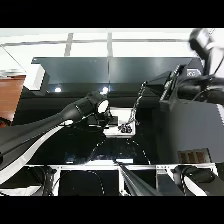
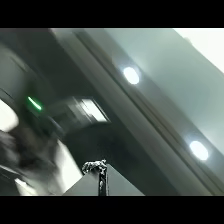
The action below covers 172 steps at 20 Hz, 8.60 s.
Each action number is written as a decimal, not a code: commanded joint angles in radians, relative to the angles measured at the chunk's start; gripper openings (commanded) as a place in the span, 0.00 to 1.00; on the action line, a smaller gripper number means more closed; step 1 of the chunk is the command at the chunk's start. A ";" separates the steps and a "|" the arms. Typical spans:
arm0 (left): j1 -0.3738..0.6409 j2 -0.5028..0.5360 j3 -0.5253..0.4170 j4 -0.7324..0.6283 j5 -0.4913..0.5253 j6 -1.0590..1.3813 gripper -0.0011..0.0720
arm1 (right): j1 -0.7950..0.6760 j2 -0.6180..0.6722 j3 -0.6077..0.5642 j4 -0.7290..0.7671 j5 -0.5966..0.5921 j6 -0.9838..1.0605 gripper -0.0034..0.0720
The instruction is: Fold the box and place the chain.
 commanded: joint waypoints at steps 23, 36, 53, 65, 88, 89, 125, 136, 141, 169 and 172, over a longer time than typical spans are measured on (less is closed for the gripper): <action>0.001 0.000 0.001 0.001 0.000 0.000 0.06 | -0.026 -0.150 -0.488 -0.203 -0.156 -0.180 0.98; 0.001 0.000 0.001 0.001 0.000 0.000 0.06 | 0.091 -0.307 -0.616 -0.033 -0.481 -0.695 0.80; 0.001 0.000 0.001 0.000 0.000 0.000 0.06 | 0.091 -0.256 -0.608 -0.034 -0.472 -0.346 0.06; 0.001 0.000 0.001 0.000 0.000 0.000 0.06 | 0.019 0.164 -0.260 -0.190 -0.043 0.247 0.06; 0.003 0.000 0.001 0.000 -0.027 -0.012 0.06 | -0.148 0.082 -0.272 -0.192 0.024 0.283 0.53; 0.003 0.000 0.003 0.001 -0.026 -0.039 0.06 | -0.148 0.082 -0.272 -0.192 0.037 0.283 0.53; 0.509 0.383 -0.554 -0.779 0.237 2.354 1.00 | -0.148 0.081 -0.272 -0.199 0.055 0.291 0.53; 0.417 0.231 -0.527 -0.853 0.293 2.451 0.99 | -0.148 0.081 -0.272 -0.199 0.074 0.290 0.53; 0.400 0.217 -0.527 -0.858 0.294 2.452 0.99 | -0.148 0.081 -0.272 -0.200 0.074 0.290 0.53; 0.323 0.191 -0.526 -0.912 0.392 2.469 0.99 | -0.148 0.081 -0.272 -0.199 0.074 0.291 0.53; 0.323 0.191 -0.526 -0.912 0.352 2.512 0.99 | -0.148 0.081 -0.272 -0.199 0.074 0.291 0.53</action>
